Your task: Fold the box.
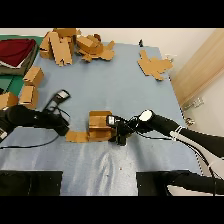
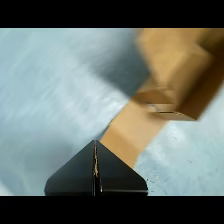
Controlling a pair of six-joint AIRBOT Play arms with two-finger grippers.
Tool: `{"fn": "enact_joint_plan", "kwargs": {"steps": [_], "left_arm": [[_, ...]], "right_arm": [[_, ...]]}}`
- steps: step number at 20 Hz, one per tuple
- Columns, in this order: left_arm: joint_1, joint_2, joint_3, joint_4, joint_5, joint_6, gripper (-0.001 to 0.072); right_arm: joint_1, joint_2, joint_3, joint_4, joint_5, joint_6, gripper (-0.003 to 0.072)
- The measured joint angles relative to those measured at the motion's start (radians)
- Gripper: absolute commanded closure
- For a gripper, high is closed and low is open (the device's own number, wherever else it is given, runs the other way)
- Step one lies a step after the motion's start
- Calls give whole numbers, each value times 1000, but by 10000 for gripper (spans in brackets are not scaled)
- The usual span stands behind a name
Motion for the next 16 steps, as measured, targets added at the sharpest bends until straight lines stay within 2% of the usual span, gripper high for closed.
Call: {"fn": "enact_joint_plan", "kwargs": {"steps": [3,7,11,16], "left_arm": [[92,-2,-20,114,-98,-339,695],[118,-43,-64,76,-143,-509,695],[72,-86,-96,-2,-111,-560,695],[-2,-153,-109,-151,-15,-520,696]], "right_arm": [[0,0,0,0,0,0,218],[0,0,0,0,-1,0,218],[0,0,0,0,-3,0,218],[0,0,0,0,-3,0,218]]}}
